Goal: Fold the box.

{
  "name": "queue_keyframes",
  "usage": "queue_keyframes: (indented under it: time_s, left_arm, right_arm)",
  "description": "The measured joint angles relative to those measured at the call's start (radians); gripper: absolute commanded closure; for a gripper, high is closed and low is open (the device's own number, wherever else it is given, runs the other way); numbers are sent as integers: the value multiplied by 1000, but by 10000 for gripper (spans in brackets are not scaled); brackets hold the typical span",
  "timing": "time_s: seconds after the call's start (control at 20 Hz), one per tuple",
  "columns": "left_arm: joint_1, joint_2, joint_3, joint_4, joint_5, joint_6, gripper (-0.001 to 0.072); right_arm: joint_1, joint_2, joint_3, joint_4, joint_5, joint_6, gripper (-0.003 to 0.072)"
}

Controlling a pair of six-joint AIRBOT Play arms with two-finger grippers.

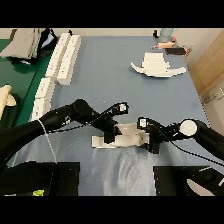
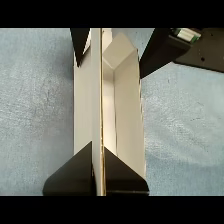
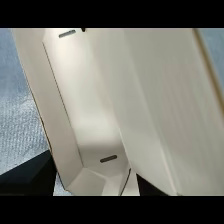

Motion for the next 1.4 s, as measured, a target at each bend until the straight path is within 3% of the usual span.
queue_keyframes:
  time_s: [0.5, 0.9, 1.0, 1.4]
  left_arm:
    - [0, 0, 0, 0, 2, 0, 694]
    - [0, 0, 0, 2, 0, 0, 694]
    - [0, 0, 0, 1, 0, 0, 694]
    - [0, 0, 0, 0, 0, 0, 694]
  right_arm:
    - [-8, 43, -14, -73, 27, 88, -14]
    - [-41, -21, -21, 49, 10, -108, -13]
    - [-55, -28, -22, 69, 13, -136, 35]
    - [-71, -33, -42, 103, 12, -182, 36]
